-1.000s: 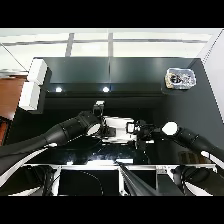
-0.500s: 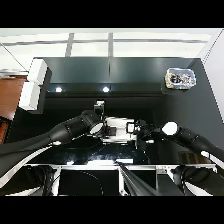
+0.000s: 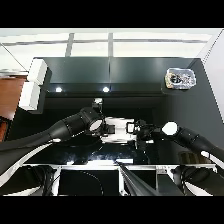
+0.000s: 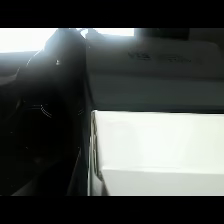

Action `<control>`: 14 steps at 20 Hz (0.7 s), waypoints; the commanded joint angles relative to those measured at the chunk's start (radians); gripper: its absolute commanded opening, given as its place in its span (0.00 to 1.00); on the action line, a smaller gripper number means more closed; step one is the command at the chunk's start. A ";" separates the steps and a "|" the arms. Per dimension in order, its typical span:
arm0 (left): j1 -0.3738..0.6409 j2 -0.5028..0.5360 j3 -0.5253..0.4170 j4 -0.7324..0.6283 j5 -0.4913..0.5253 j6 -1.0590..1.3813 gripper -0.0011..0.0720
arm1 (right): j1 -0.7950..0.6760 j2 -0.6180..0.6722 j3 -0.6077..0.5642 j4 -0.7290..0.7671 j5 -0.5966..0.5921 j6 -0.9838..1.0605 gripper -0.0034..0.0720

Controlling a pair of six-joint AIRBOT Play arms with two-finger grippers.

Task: Fold the box and place the chain.

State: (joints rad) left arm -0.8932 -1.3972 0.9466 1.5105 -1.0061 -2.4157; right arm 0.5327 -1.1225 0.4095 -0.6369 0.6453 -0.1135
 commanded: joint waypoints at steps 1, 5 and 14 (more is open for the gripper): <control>0.002 -0.010 0.001 0.003 -0.002 0.000 0.39 | 0.000 0.000 0.000 0.000 0.000 0.000 0.68; 0.001 -0.013 0.002 0.000 -0.001 -0.001 0.39 | 0.000 0.000 0.000 0.000 0.000 0.000 0.68; -0.002 -0.021 0.011 0.000 0.003 -0.002 0.23 | 0.000 0.000 0.000 0.000 -0.003 0.000 0.68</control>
